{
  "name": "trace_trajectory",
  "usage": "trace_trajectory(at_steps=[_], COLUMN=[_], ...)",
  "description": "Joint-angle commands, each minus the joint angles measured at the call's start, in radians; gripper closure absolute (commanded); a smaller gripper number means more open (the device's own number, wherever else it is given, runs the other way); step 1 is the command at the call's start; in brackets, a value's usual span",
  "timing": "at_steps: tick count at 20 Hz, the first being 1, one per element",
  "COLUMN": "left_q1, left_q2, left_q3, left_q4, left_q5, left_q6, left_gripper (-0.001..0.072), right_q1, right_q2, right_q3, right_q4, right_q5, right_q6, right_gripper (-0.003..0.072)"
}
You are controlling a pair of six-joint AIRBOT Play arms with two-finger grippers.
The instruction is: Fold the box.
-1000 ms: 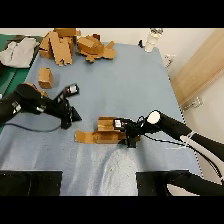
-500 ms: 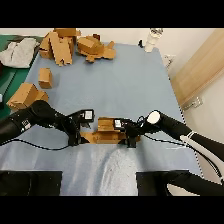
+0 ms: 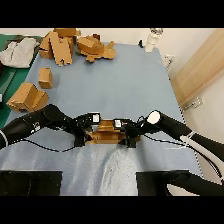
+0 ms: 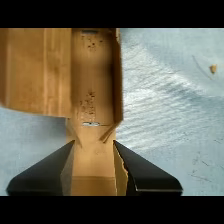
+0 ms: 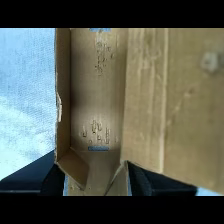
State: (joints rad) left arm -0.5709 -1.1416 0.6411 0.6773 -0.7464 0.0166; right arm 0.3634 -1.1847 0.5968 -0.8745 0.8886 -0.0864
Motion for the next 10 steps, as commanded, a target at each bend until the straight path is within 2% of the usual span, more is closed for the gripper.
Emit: trace_trajectory(at_steps=[1, 10], left_q1=[-0.003, -0.042], left_q2=[-0.014, -0.018], left_q3=[0.000, 0.000], left_q4=[-0.004, -0.005], left_q5=[0.038, 0.034], left_q6=[-0.010, -0.063], left_gripper=[0.0336, 0.0366], right_q1=[0.000, 0.000], right_q2=[0.000, 0.000], right_q3=[0.000, 0.000], right_q4=[0.000, 0.000], right_q5=[0.000, 0.000], right_q6=[0.000, 0.000], right_gripper=[0.0147, 0.0147])
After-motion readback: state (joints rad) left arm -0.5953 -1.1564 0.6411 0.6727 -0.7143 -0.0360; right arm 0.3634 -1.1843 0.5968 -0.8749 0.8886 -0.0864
